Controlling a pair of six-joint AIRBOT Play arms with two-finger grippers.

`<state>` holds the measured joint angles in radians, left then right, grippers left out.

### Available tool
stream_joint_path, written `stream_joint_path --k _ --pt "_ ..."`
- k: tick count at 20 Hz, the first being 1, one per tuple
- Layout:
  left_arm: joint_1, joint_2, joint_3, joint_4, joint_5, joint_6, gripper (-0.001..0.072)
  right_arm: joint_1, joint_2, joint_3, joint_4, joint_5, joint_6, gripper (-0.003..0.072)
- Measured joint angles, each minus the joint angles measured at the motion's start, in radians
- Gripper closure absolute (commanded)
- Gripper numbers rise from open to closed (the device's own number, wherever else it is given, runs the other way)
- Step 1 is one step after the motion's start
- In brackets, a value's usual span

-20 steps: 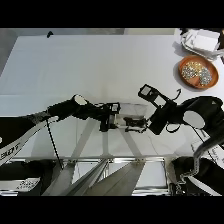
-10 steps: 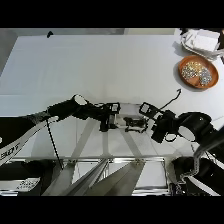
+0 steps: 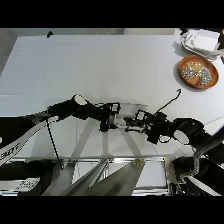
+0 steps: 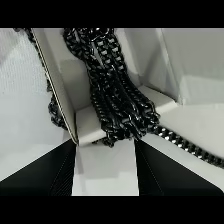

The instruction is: Fold the box and place the chain.

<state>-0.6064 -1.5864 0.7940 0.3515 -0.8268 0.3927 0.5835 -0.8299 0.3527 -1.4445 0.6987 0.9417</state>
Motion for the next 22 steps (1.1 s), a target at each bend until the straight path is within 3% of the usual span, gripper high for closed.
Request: stream_joint_path --k 1,3,4,8,15,22 --pt "0.000 0.000 0.000 0.000 0.000 0.000 0.0377 0.000 -0.010 -0.007 0.005 -0.018 -0.002 0.0308" --pt "0.000 0.000 0.000 0.000 0.000 0.000 0.0377 0.000 -0.033 -0.017 0.010 -0.044 -0.007 0.0420" --pt "0.000 0.000 0.000 0.000 0.000 0.000 0.0377 0.000 -0.044 -0.019 0.014 -0.060 -0.008 0.0435" --pt "0.001 0.000 0.000 0.002 0.003 0.000 0.0377 0.000 -0.077 -0.024 0.014 -0.096 -0.010 0.0644" --pt "0.000 0.000 0.000 0.000 -0.002 0.000 0.0377 0.000 -0.069 -0.026 -0.003 -0.012 0.001 0.0676" --pt "0.000 0.000 0.000 0.000 -0.001 0.000 0.0377 0.000 0.124 -0.022 -0.093 0.100 0.084 0.0676"
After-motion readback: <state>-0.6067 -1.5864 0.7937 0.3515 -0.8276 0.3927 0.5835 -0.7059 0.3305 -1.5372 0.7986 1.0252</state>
